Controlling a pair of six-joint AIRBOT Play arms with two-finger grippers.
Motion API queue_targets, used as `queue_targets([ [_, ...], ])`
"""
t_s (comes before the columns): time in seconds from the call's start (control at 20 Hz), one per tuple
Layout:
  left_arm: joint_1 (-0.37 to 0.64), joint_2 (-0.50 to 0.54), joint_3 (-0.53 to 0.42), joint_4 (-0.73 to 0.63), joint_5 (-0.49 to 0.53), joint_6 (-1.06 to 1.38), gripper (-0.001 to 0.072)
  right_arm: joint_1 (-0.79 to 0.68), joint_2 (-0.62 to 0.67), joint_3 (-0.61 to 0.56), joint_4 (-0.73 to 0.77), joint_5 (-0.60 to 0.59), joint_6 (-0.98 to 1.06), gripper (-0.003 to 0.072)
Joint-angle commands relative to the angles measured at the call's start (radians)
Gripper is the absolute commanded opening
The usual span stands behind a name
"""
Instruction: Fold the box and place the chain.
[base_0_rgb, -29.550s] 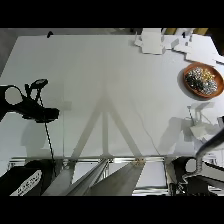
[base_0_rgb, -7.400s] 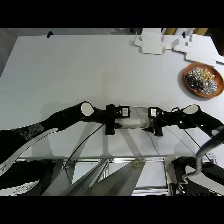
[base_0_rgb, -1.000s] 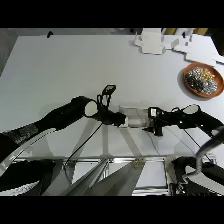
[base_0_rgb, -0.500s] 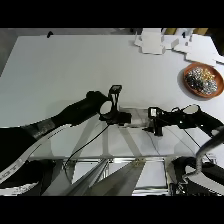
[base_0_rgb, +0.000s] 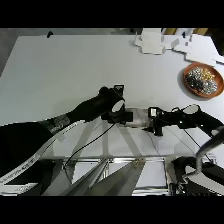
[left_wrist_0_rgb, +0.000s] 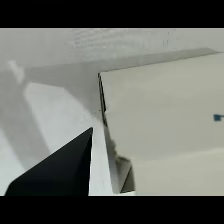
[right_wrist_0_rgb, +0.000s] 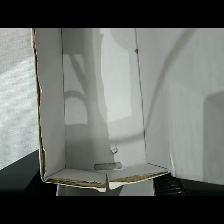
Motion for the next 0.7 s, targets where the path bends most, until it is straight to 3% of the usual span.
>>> queue_targets([
  [0.0, -0.002, -0.031, 0.050, 0.011, -0.039, -0.031, 0.0272, 0.000, 0.000, 0.001, 0.000, 0.000, 0.000, 0.0412],
  [0.25, -0.002, -0.053, 0.068, 0.011, -0.120, -0.031, 0.0273, 0.000, 0.000, 0.001, 0.000, 0.000, 0.000, 0.0412],
  [0.65, 0.005, -0.063, 0.069, -0.016, -0.098, -0.031, 0.0274, 0.000, 0.000, 0.001, 0.000, 0.000, 0.000, 0.0412],
])
